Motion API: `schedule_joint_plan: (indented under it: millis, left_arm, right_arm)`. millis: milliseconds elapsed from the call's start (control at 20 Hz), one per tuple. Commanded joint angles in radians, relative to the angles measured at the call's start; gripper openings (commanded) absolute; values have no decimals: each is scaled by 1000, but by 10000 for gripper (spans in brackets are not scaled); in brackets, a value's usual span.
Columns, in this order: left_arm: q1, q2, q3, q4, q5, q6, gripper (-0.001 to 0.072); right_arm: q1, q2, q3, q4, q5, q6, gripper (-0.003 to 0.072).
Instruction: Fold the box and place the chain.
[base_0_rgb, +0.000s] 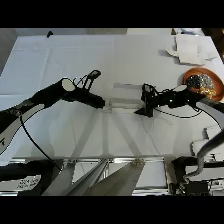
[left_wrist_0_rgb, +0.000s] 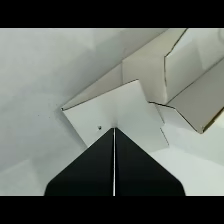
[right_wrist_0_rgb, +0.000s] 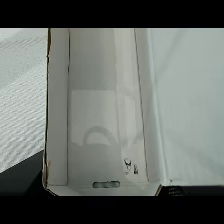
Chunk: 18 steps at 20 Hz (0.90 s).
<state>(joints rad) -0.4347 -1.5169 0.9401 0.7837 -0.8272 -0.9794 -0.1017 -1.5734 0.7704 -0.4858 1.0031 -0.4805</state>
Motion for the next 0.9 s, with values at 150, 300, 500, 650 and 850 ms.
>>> schedule_joint_plan:
  millis: [150, 300, 500, 650, 850]
  left_arm:
    - [58, 13, 0, 84, -56, -15, 7]
    - [106, 24, -1, 92, -99, -42, 6]
    - [100, 22, -18, 90, -102, -42, 6]
    - [96, 22, -27, 87, -96, -42, 6]
    - [89, 20, -59, 71, -85, -39, 5]
  right_arm:
    - [0, 0, 0, 0, 1, 0, 503]
    - [0, 0, 0, 0, 2, 0, 503]
    - [0, 0, 0, 0, 2, 0, 503]
    - [0, 0, 0, 0, 2, 0, 503]
    - [0, 0, 0, 0, 2, 0, 503]
